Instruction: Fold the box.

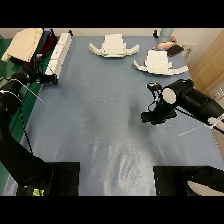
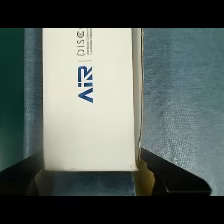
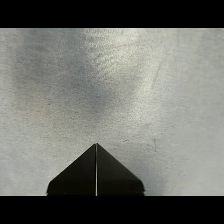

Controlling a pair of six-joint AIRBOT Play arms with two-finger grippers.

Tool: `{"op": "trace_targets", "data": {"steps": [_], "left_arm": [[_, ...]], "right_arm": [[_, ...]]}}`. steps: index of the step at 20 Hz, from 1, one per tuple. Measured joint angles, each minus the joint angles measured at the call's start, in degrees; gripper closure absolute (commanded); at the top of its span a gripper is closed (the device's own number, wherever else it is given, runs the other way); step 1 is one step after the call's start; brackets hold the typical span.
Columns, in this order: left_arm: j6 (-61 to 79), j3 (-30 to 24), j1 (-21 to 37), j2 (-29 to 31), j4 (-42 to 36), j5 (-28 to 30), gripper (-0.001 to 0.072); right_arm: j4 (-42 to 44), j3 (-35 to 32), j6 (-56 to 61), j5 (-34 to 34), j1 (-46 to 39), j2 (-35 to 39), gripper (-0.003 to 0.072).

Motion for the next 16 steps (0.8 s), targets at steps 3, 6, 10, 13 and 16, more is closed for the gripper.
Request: {"op": "trace_targets", "data": {"steps": [3,6,10,13,16], "left_arm": [[-0.02,0.22,0.33,0.76,0.81,-2.58,0.0003],[-0.98,1.11,1.18,2.34,3.21,-8.44,0.0002],[-2.54,3.74,1.97,6.01,5.09,-17.66,0.0003],[-2.97,5.6,2.12,9.73,5.66,-24.15,0.0263],[-3.85,7.15,2.21,13.64,5.97,-32.17,0.0694]], "right_arm": [[0.0,0.0,0.0,0.0,0.0,0.0,0.0684],[0.0,0.0,0.0,0.0,0.0,0.0,0.0684],[0.0,0.0,0.0,0.0,0.0,0.0,0.0684],[0.0,0.0,0.0,0.0,0.0,0.0,0.0683],[-0.02,0.0,0.0,0.0,0.0,0.0,0.0684]]}}
